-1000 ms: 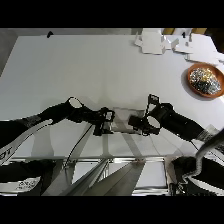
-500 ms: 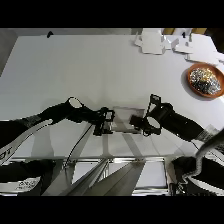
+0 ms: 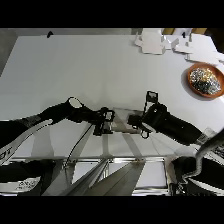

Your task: Fold the box and place the chain.

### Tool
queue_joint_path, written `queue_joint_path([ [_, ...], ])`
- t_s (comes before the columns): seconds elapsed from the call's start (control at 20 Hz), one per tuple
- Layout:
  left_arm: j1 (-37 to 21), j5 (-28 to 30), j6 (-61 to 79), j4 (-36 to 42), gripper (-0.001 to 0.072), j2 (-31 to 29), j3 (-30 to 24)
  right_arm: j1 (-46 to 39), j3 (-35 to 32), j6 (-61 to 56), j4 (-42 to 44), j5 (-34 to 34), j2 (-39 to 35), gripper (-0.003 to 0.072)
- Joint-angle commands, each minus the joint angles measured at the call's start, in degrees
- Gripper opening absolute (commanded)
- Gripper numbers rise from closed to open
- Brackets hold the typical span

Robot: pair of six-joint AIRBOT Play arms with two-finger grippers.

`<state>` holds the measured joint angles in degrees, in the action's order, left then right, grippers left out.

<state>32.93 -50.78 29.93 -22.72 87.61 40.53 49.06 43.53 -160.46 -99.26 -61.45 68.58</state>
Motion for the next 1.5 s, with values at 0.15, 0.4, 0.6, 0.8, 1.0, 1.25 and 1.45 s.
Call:
queue_joint_path([
  [0.15, 0.02, -0.02, 0.04, -0.02, 0.0210, 0.04, 0.02, 1.64, 0.44, 5.79, -2.62, 2.58, 0.02, 0.0379],
  [0.4, 0.02, -0.02, 0.07, -0.02, 0.0210, 0.04, 0.02, 1.86, 0.44, 8.31, 0.20, 2.38, 1.42, 0.0379],
  [0.6, 0.02, -0.02, 0.07, -0.02, 0.0210, 0.04, 0.02, 2.16, 0.44, 11.08, 2.08, 2.56, 4.87, 0.0380],
  [0.8, 0.02, -0.02, 0.07, -0.02, 0.0210, 0.04, 0.02, -0.17, 0.44, 12.76, 3.43, 2.49, 4.76, 0.0362],
  [1.0, 0.02, -0.02, 0.04, -0.02, 0.0210, 0.04, 0.02, -1.75, 0.44, 15.19, 5.79, 2.19, 4.76, 0.0160],
  [1.25, 0.02, -0.02, 0.04, -0.02, 0.0210, 0.04, 0.02, -1.75, 0.44, 17.03, 7.82, 2.69, 4.76, 0.0022],
  [1.45, 0.02, -0.02, 0.07, -0.02, 0.0210, 0.04, 0.02, -1.75, 0.44, 17.51, 7.80, 2.29, 4.13, 0.0235],
])
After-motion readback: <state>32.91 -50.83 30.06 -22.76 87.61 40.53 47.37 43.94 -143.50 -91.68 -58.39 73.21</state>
